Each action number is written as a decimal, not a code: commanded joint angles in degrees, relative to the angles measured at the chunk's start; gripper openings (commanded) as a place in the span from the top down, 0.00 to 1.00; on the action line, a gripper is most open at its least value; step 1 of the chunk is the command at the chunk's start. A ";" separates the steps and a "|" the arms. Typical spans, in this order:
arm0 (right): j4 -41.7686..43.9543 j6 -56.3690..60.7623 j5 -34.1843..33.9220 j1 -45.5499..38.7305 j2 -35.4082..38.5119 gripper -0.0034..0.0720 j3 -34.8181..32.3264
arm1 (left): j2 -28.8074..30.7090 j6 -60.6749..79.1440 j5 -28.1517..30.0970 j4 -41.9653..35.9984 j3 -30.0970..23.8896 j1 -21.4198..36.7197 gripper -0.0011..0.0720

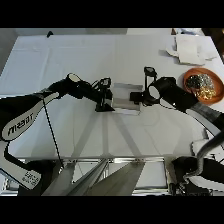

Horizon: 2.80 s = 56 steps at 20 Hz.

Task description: Fold the box and place the chain.

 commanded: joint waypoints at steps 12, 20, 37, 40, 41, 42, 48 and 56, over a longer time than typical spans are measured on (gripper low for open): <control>-15.74 -22.32 6.64 -37.09 14.97 0.41 0.02 | 0.00 -0.09 -0.04 -0.04 -0.02 0.00 0.79; -5.11 -36.04 -2.49 -58.25 2.84 0.33 0.02 | 0.00 -0.09 -0.04 -0.04 -0.02 -0.02 0.79; 1.97 -38.97 -12.46 -59.43 -16.83 0.64 8.52 | 0.00 -0.09 -0.04 -0.04 -0.02 0.00 0.79; 1.95 -39.04 -11.52 -59.43 -16.50 0.94 8.63 | 0.00 -0.09 -0.04 -0.02 -0.02 0.00 0.79; 1.79 -39.32 -11.30 -59.28 -16.06 0.94 8.63 | 0.00 -0.09 -0.04 -0.04 -0.02 0.00 0.79; 1.49 -40.37 -11.10 -58.88 -15.26 0.94 8.63 | 0.00 -0.09 -0.04 -0.04 -0.02 0.00 0.79; -2.34 -43.39 -8.63 -55.84 -5.22 0.94 8.63 | 0.00 -0.09 -0.04 -0.04 -0.02 0.00 0.79; -2.51 -48.04 7.87 -49.29 4.59 0.95 8.61 | 0.00 -0.09 -0.04 -0.04 -0.02 -0.02 0.79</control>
